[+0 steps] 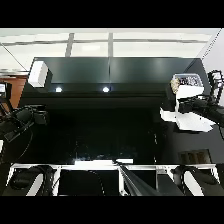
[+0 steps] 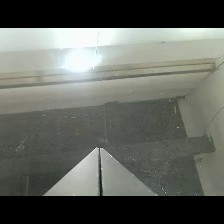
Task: Fold the box and place the chain.
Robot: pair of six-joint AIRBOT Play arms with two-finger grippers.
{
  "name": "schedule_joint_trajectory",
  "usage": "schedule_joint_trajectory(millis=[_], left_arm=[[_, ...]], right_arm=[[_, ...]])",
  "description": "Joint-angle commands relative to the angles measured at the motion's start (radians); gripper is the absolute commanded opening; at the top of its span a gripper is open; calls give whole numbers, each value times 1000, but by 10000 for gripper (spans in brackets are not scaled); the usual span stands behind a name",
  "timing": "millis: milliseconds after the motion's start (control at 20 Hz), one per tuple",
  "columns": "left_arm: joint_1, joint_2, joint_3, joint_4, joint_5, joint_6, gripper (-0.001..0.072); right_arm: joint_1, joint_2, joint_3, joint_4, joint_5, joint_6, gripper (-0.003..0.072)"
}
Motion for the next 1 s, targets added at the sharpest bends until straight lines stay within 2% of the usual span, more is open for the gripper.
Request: schedule_joint_trajectory(millis=[0,700,850,950], left_arm=[[1,0,0,0,0,0,28],[1,0,0,0,0,0,28],[1,-1,-5,0,87,0,28],[1,-1,-5,-1,150,0,28]], right_arm=[[0,1,0,0,0,0,12],[0,1,0,0,0,0,12],[1,1,0,12,-1,1,12],[1,1,0,101,-16,1,12]])
